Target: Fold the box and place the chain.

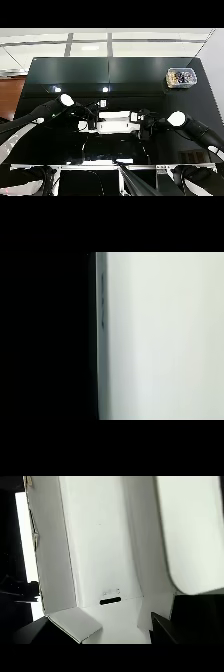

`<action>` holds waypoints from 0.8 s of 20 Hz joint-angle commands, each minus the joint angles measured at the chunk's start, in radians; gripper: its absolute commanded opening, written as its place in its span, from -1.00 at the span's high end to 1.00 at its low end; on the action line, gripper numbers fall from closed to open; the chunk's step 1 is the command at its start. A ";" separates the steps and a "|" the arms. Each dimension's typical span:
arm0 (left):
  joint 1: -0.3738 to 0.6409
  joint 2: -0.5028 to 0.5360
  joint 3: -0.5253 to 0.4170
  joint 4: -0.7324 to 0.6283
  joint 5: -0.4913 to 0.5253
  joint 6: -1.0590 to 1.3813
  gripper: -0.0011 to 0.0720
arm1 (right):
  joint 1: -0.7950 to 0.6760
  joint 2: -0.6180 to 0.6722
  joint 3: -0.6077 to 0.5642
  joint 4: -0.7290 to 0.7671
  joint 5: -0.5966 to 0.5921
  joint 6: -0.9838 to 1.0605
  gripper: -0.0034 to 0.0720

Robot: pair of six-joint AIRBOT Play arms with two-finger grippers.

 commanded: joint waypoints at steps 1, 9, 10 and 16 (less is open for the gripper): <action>0.000 0.000 0.000 0.000 0.000 0.000 0.90 | -0.032 0.017 0.001 0.088 -0.014 -0.024 -0.96; 0.000 0.000 0.000 -0.004 -0.001 0.000 0.90 | -0.055 -0.013 0.001 0.226 -0.029 -0.197 -0.96; 0.000 0.000 0.000 -0.004 -0.001 0.000 0.90 | -0.055 -0.033 0.001 0.281 -0.010 -0.231 -0.96; 0.000 0.000 0.000 -0.004 -0.001 0.000 0.90 | -0.055 -0.189 0.078 0.315 0.069 -0.291 -0.96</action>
